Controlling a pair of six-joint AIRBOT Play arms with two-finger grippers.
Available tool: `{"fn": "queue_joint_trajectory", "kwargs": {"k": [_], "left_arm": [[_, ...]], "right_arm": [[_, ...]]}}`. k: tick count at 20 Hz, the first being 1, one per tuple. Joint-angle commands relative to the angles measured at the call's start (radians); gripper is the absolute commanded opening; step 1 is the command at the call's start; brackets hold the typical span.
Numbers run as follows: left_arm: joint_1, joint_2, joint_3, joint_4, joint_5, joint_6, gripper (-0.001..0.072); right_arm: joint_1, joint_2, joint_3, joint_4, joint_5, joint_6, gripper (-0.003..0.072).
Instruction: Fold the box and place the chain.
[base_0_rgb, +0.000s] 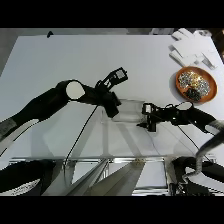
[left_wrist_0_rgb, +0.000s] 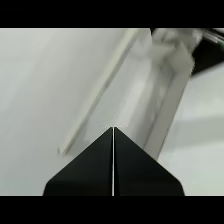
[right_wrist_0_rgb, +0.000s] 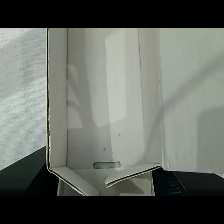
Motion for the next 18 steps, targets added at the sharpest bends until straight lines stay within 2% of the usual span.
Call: {"fn": "queue_joint_trajectory", "kwargs": {"k": [1,8,9,10,11,15,16,17,18], "left_arm": [[0.002,0.035,-0.012,0.207,-0.188,0.002,0.0006],[0.004,-0.097,-0.021,0.262,-0.183,0.117,0.0016],[0.010,-0.111,-0.021,0.289,-0.174,0.117,0.0053],[0.017,-0.122,-0.021,0.311,-0.168,0.117,0.0138],[0.024,-0.129,-0.021,0.326,-0.154,0.119,0.0190],[0.070,-0.132,-0.023,0.286,-0.116,0.358,0.0254],[0.080,-0.133,-0.026,0.270,-0.114,0.422,0.0362],[0.082,-0.132,-0.032,0.253,-0.106,0.470,0.0418],[0.082,-0.133,-0.043,0.231,-0.092,0.513,0.0419]], "right_arm": [[0.000,0.000,-0.001,0.000,0.000,0.000,0.0320],[0.000,0.000,-0.001,0.000,0.000,0.000,0.0320],[0.000,0.000,-0.001,0.000,0.000,0.000,0.0320],[0.000,0.000,-0.001,0.000,0.000,0.000,0.0320],[0.000,0.000,-0.001,0.000,0.000,0.000,0.0320],[0.000,0.000,-0.001,0.000,0.000,0.000,0.0320],[0.000,0.000,-0.001,0.000,0.000,0.000,0.0320],[0.000,0.000,-0.001,0.000,0.000,0.000,0.0320],[0.000,0.000,-0.001,0.000,0.000,0.000,0.0320]]}}
